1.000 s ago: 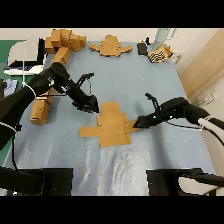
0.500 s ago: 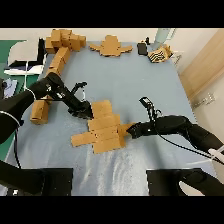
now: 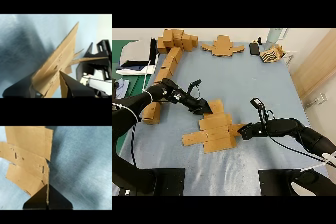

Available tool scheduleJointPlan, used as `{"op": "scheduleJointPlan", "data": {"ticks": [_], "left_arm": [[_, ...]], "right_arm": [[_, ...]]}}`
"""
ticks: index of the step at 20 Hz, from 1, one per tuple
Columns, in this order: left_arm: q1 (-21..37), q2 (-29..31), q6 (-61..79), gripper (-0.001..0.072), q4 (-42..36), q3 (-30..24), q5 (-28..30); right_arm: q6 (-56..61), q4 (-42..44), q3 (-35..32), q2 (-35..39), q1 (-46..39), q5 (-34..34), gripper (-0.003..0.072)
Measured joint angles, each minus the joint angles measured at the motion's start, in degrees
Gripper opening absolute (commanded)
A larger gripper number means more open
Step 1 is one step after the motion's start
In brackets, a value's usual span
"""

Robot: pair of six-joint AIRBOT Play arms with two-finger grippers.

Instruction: Fold the box.

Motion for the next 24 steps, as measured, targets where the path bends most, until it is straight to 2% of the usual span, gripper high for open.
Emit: {"op": "scheduleJointPlan", "data": {"ticks": [4, 5, 6, 16, 18, 21, 22, 23, 24], "left_arm": [[0.28, -0.24, 3.96, 0.0400, -2.34, -0.02, -5.73], [0.48, -0.26, 4.50, 0.0348, -2.45, -0.02, -6.93], [0.63, -0.24, 4.94, 0.0231, -2.82, -0.02, -8.15], [0.35, -1.07, 7.91, 0.0222, -2.91, -0.02, -11.17], [0.17, -1.22, 8.17, 0.0014, -2.80, -0.02, -11.32], [0.17, -1.31, 9.09, 0.0013, -2.75, -0.02, -11.28], [0.17, -1.31, 9.42, 0.0013, -2.78, -0.02, -11.26], [0.17, -1.31, 9.68, 0.0013, -2.75, -0.02, -11.17], [0.17, -1.33, 9.99, 0.0012, -2.64, -0.02, -10.80]], "right_arm": [[0.57, -1.68, 0.00, 0.02, 0.02, 0.31, 0.0003], [0.92, -2.10, 0.00, 0.04, 0.02, 0.42, 0.0003], [1.09, -2.34, 0.00, 0.04, 0.02, 0.46, 0.0003], [2.14, -3.34, -0.02, 0.04, 0.02, 0.98, 0.0003], [2.32, -3.41, 0.00, 0.04, 0.02, 1.01, 0.0003], [2.45, -3.61, -0.02, 0.04, 0.02, 1.03, 0.0010], [2.45, -3.63, -0.02, 0.04, 0.02, 1.01, 0.0135], [2.47, -3.65, -0.02, 0.04, 0.02, 1.05, 0.0299], [2.45, -3.78, -0.02, 0.04, 0.02, 1.07, 0.0413]]}}
